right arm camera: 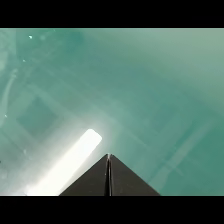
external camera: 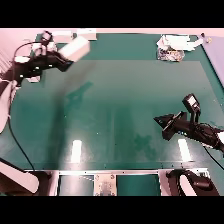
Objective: Fold the box and place the chain.
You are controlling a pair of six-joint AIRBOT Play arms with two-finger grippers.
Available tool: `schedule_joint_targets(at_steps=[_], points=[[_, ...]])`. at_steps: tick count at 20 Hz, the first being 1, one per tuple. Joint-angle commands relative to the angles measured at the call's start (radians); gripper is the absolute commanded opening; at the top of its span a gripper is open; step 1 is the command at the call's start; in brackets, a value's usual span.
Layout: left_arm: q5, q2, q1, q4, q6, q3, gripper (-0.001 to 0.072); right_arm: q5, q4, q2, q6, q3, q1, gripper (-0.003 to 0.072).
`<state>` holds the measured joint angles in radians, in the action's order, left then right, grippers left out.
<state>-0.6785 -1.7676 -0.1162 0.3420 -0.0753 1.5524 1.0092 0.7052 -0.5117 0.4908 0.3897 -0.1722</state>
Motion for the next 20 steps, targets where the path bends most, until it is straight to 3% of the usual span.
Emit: schedule_joint_targets(at_steps=[1, 6, 11, 13, 16, 20], points=[[0.154, 0.023, -0.097, 0.093, -0.201, 0.000, 0.0016, 0.000, -0.025, 0.001, 0.007, 0.000, 0.000, 0.0008], [0.208, 0.009, -0.132, 0.178, -0.294, -0.007, 0.0017, -0.004, -0.043, 0.000, 0.007, 0.000, 0.000, 0.0008], [0.371, -0.024, -0.132, 0.178, -0.405, -0.132, 0.0017, -0.008, -0.077, 0.000, 0.006, 0.000, 0.000, 0.0008], [0.387, -0.037, -0.132, 0.177, -0.407, -0.170, 0.0017, -0.008, -0.077, 0.000, 0.006, 0.000, 0.000, 0.0008], [0.388, -0.053, -0.127, 0.175, -0.422, -0.174, 0.0017, -0.011, -0.077, 0.000, 0.007, 0.000, 0.000, 0.0008], [0.476, -0.057, -0.103, 0.175, -0.424, -0.174, 0.0017, -0.018, -0.094, 0.000, 0.006, 0.000, 0.000, 0.0008]])
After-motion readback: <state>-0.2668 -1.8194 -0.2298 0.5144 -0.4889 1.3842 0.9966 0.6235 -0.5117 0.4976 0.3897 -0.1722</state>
